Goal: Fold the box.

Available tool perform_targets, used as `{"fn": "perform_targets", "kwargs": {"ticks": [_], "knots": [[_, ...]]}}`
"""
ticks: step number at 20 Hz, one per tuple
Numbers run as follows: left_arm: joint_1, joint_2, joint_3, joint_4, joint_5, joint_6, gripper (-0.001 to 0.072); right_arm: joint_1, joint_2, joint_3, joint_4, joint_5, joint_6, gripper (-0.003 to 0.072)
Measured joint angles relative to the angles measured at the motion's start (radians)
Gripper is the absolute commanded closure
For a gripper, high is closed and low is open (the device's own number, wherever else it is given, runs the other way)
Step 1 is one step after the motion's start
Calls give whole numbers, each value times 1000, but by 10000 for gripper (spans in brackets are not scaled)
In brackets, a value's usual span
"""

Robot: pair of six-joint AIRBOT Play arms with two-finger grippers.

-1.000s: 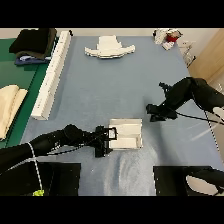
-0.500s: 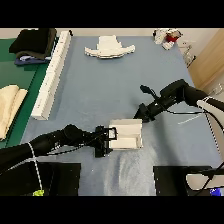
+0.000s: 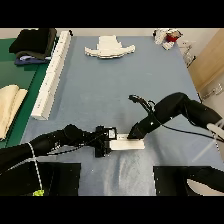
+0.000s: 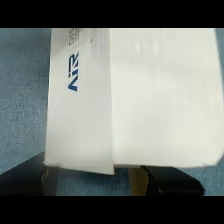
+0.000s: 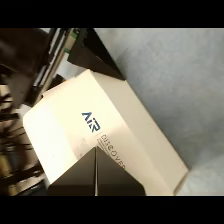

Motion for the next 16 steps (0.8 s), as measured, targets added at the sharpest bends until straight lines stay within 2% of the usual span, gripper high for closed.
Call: {"fn": "perform_targets", "kwargs": {"ticks": [5,8,9,11,13,15,16], "knots": [[0,0,0,0,0,0,269,174,250,-181,-114,333,-72,680],[0,0,0,0,0,0,270,270,348,-247,-206,481,-91,673],[0,0,0,0,0,0,270,297,366,-258,-233,511,-93,606],[0,0,0,0,0,0,270,349,389,-273,-284,556,-111,299],[0,0,0,0,0,0,270,394,401,-280,-314,578,-154,258],[0,0,0,0,0,0,269,423,404,-285,-338,592,-213,149],[0,0,0,0,0,0,270,432,400,-286,-346,595,-245,144]]}}
